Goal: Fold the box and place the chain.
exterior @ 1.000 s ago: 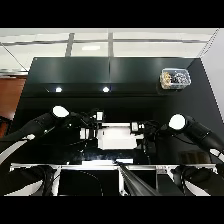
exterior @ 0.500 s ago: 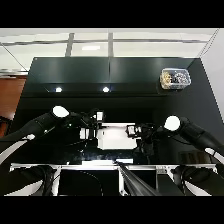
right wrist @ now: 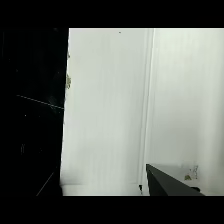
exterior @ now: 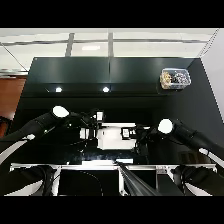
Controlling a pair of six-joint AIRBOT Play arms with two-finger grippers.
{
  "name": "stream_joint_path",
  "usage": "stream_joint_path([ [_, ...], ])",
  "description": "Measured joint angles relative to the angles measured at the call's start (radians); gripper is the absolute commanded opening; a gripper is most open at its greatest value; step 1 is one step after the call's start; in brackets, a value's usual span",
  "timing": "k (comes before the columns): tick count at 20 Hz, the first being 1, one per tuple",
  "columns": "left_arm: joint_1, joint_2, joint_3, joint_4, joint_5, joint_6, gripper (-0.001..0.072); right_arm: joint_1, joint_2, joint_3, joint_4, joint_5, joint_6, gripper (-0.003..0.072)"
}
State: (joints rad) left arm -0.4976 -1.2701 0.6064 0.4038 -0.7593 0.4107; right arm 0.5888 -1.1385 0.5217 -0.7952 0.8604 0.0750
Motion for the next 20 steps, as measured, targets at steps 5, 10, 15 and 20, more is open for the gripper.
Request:
stream_joint_path([
  [5,0.0,0.0,0.0,0.0,0.0,0.0,0.0027,-0.014,0.031,0.0,0.01,-0.002,0.019,0.0627],
  [10,0.0,0.0,0.0,0.0,0.0,0.0,0.0027,-0.069,0.077,0.0,0.012,0.0,0.06,0.0627],
  [15,0.0,0.0,0.0,0.0,-0.002,-0.002,0.0027,-0.086,0.103,0.0,0.011,-0.009,0.089,0.0627],
  [20,0.0,0.0,0.0,0.0,-0.008,-0.038,0.0027,-0.09,0.133,0.0,0.008,-0.04,0.113,0.0627],
])
